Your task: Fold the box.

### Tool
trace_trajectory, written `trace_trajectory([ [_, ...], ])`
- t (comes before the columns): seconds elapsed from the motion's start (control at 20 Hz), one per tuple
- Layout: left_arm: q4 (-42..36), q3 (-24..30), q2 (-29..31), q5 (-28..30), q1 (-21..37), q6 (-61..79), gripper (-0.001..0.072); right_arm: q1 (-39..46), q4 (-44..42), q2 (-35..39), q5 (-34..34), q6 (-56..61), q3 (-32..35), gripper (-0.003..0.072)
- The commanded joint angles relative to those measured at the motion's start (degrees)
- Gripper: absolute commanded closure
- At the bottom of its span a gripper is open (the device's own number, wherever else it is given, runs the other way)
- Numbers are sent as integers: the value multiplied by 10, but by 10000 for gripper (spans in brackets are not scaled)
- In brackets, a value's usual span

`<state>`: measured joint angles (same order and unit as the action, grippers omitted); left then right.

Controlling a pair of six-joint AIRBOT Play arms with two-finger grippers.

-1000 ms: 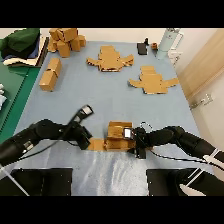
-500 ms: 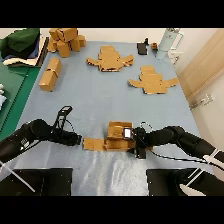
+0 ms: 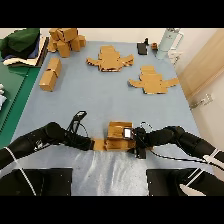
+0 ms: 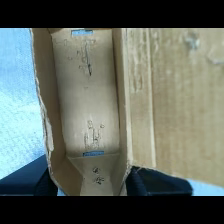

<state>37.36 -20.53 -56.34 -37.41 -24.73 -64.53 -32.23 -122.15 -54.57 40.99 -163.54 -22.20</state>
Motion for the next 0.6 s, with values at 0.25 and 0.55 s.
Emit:
trace_trajectory([
  [0.25,-26,-74,17,59,-137,-70,696,0,0,0,0,0,0,226],
  [0.55,125,-103,18,48,-138,-209,695,0,0,0,0,0,0,227],
])
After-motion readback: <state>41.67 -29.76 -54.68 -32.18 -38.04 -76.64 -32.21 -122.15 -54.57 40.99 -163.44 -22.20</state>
